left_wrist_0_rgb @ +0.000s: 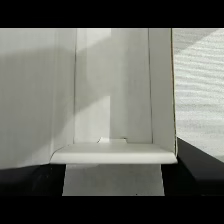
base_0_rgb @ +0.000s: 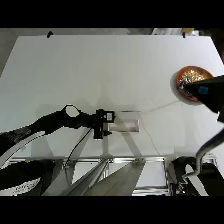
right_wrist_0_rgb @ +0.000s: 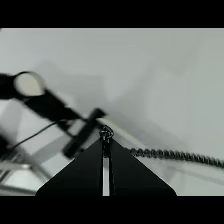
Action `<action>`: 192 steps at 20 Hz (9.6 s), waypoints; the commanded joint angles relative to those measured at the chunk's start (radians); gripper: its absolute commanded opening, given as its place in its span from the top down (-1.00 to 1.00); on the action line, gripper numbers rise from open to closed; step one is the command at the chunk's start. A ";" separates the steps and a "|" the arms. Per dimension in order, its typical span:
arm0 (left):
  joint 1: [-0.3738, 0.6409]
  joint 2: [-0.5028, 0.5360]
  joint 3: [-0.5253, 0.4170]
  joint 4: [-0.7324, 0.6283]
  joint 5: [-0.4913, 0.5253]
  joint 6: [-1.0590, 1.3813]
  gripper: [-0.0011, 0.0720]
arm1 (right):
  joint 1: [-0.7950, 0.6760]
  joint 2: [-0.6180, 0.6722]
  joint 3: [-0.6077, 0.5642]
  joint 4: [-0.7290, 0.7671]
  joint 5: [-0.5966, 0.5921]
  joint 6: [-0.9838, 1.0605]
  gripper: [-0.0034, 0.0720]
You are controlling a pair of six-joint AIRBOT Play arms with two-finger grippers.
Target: Fold the box and place the chain.
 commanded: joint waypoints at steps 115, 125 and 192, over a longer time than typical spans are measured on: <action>0.000 0.000 0.000 0.000 -0.003 0.000 0.41 | 0.663 -0.397 -0.476 -0.311 -0.513 0.279 0.78; 0.000 0.000 0.000 0.000 -0.003 0.000 0.41 | 0.435 -0.349 -0.268 -0.459 -0.329 0.248 0.50; 0.000 0.000 0.000 0.000 -0.006 0.000 0.41 | 0.261 -0.723 -0.361 -0.744 -0.308 0.358 0.87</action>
